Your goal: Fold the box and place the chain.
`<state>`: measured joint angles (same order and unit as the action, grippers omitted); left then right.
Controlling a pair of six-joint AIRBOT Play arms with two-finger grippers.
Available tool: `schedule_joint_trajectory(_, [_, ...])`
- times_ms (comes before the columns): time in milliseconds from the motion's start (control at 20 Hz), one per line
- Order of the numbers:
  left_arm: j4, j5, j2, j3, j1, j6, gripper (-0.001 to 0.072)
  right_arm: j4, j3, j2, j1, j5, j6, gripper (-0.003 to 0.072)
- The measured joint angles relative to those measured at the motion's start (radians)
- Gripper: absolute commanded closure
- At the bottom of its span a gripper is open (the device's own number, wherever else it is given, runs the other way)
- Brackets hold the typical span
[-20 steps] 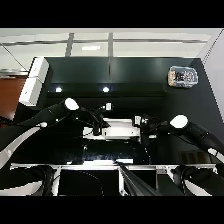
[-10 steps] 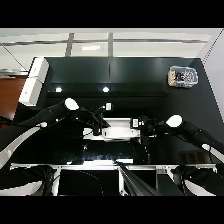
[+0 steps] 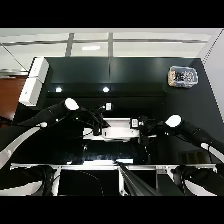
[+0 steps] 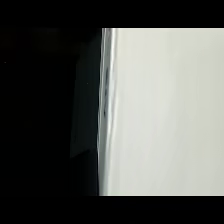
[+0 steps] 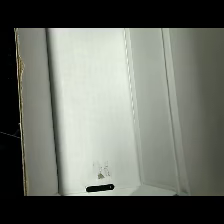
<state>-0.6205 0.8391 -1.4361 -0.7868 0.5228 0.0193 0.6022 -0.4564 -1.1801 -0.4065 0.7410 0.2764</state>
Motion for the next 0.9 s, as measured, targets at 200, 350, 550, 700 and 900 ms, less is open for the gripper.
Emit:
schedule_joint_trajectory(200, [0.0, 0.0, 0.0, 0.0, 0.0, 0.0, 0.0682, 0.003, 0.0, 0.0, 0.0, 0.001, 0.001, 0.0148])
schedule_joint_trajectory(350, [0.0, 0.0, 0.0, 0.0, 0.0, 0.001, 0.0657, 0.003, 0.001, 0.0, 0.0, 0.002, 0.002, 0.0148])
schedule_joint_trajectory(550, [-0.007, -0.009, 0.009, 0.0, -0.002, -0.005, 0.0265, 0.003, 0.001, 0.0, 0.0, -0.005, -0.003, 0.0148])
schedule_joint_trajectory(700, [-0.061, 0.009, 0.04, 0.0, -0.013, -0.051, 0.0265, 0.002, 0.001, 0.0, 0.0, -0.01, -0.01, 0.0148])
schedule_joint_trajectory(900, [-0.191, 0.062, 0.125, 0.0, -0.049, -0.205, 0.0352, 0.0, 0.001, 0.0, 0.0, -0.019, -0.02, 0.0148])
